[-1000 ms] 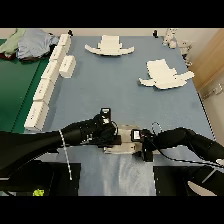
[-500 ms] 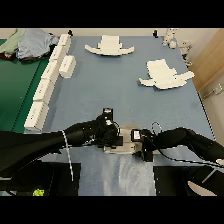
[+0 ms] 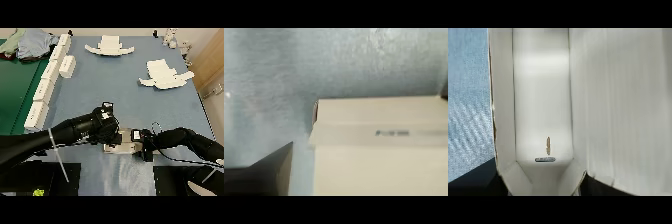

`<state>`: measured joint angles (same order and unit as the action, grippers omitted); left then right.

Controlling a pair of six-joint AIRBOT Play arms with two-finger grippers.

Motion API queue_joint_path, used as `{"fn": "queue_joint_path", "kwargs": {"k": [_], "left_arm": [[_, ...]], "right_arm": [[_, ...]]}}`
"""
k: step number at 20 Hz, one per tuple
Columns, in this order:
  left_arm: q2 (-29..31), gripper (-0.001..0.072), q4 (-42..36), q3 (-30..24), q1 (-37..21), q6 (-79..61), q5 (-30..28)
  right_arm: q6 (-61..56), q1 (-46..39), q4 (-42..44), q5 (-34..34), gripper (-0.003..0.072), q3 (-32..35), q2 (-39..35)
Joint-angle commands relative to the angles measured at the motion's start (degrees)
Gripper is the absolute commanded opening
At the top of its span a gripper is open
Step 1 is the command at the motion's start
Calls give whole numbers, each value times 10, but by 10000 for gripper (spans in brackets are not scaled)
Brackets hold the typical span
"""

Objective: Fold the box.

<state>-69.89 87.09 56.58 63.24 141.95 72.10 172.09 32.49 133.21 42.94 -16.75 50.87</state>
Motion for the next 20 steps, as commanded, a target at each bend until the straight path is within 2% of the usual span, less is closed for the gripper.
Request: {"fn": "queue_joint_path", "kwargs": {"k": [1,2,5,10,11,13,16,17,18,19,20], "left_arm": [[49,322,3,14,0,-56,79],[61,11,2,14,0,-79,97],[82,17,4,14,-5,-149,104],[91,16,1,-12,-35,-336,35],[107,16,-29,-33,-55,-383,17],[160,15,-115,-104,-134,-525,-24],[230,19,-213,-209,-256,-861,-32],[245,119,-240,-236,-288,-955,-37],[254,541,-260,-258,-313,-1039,-54],[258,693,-277,-280,-330,-1109,-90],[258,693,-290,-296,-332,-1163,-135]], "right_arm": [[0,0,0,0,507,0,0],[0,0,0,0,507,0,0],[0,0,0,0,508,0,0],[0,0,0,0,507,0,0],[0,0,0,0,508,0,0],[0,0,0,0,508,0,0],[0,0,0,0,507,0,0],[0,0,0,0,508,0,0],[0,0,0,0,507,0,0],[0,0,0,0,508,0,0],[0,0,0,0,507,0,0]]}}
